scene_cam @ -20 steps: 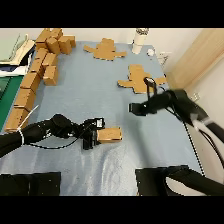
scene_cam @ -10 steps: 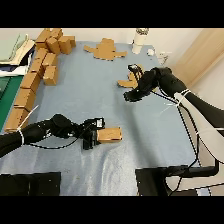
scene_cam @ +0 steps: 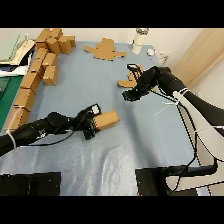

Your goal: Fold the box.

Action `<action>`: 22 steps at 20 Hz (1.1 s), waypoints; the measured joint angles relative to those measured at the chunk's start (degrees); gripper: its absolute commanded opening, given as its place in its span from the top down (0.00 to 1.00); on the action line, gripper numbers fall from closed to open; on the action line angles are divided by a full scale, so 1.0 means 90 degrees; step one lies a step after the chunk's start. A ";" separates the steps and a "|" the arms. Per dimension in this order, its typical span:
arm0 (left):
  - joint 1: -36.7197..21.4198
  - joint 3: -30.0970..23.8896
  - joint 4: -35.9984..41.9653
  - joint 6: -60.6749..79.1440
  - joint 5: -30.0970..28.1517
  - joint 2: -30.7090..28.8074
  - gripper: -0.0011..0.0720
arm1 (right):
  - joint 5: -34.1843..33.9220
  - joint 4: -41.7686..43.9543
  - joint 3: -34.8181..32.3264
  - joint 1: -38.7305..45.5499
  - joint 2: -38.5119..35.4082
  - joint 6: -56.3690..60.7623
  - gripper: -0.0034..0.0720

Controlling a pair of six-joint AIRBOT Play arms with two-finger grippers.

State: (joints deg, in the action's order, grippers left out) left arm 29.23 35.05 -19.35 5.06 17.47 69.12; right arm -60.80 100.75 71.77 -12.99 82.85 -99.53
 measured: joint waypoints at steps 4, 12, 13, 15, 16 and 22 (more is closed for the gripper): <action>-0.0814 -0.0012 -0.0007 -0.0894 -0.0512 -0.0221 0.18 | -0.0015 0.0022 0.0000 0.0000 0.0000 0.0015 0.95; -0.3633 -0.0204 -0.0036 -0.2008 -0.0393 -0.0289 0.18 | -0.0017 0.0114 0.0000 0.0000 0.0000 0.0029 0.95; -0.3908 -0.0238 -0.0039 -0.2047 -0.0294 -0.0291 0.18 | -0.0015 0.0136 0.0000 0.0000 0.0000 0.0032 0.95; -0.4371 -0.0279 -0.0046 -0.2142 -0.0170 -0.0287 0.18 | -0.0015 0.0202 0.0000 0.0000 0.0000 0.0032 0.95; -0.4544 -0.0289 -0.0044 -0.2164 -0.0175 -0.0265 0.18 | -0.0012 0.0240 0.0000 0.0000 0.0000 0.0032 0.95; -0.4906 -0.0029 -0.0034 -0.2227 -0.0352 0.0321 0.18 | 0.0058 0.0566 0.0000 0.0000 0.0000 0.0034 0.95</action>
State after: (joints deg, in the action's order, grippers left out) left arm -14.92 34.79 -19.66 -14.98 14.31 72.01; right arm -60.27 105.84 71.77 -12.99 82.85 -99.22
